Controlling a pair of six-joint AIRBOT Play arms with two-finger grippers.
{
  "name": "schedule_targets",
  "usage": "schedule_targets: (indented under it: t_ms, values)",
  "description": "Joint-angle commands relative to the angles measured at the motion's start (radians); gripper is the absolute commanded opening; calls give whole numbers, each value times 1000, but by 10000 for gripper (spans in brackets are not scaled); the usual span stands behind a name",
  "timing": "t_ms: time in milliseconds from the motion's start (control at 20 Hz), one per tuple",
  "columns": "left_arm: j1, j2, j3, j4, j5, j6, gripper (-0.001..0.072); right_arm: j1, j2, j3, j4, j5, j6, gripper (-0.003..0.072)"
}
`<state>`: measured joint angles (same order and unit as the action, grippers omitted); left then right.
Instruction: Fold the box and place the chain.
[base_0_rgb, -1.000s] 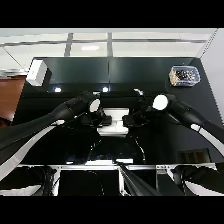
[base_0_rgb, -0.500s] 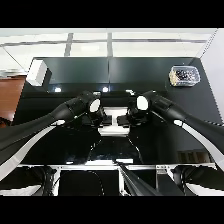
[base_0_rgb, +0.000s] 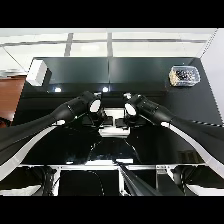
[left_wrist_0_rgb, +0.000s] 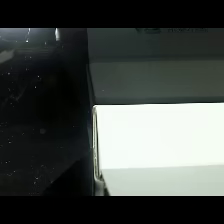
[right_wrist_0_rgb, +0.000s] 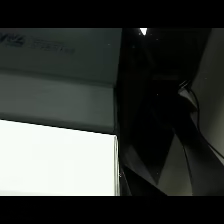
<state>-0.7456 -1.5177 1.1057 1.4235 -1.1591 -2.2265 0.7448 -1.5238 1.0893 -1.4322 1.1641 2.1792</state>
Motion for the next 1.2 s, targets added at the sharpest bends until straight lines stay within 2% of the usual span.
schedule_targets:
  t_ms: [0,50,100,150,500,550,600,650,750,800,850,1150]
  values:
    - [0,0,1,4,2,1,24,11,-10,2,-19,17,47,135]
    - [0,0,1,4,2,1,24,11,-10,2,-18,17,46,61]
    - [0,0,1,4,2,1,24,11,-10,2,-17,15,46,52]
    - [0,0,1,4,3,1,24,11,-10,2,-16,15,46,7]
    - [1,0,1,5,3,1,24,11,-10,2,-17,15,47,13]
    - [1,0,1,5,3,1,24,11,-10,2,-16,15,47,20]
    - [1,0,1,5,3,1,24,11,-8,2,-17,15,47,166]
    - [1,0,1,5,3,1,24,11,-8,2,-16,15,47,247]
    - [1,0,1,5,3,1,25,11,-8,2,-16,19,48,246]
    - [1,0,1,5,3,1,24,11,-8,2,-16,20,50,194]
    - [1,0,1,5,3,1,24,11,-8,2,-16,23,50,16]
    - [1,0,1,5,5,1,24,11,0,2,-17,34,51,29]
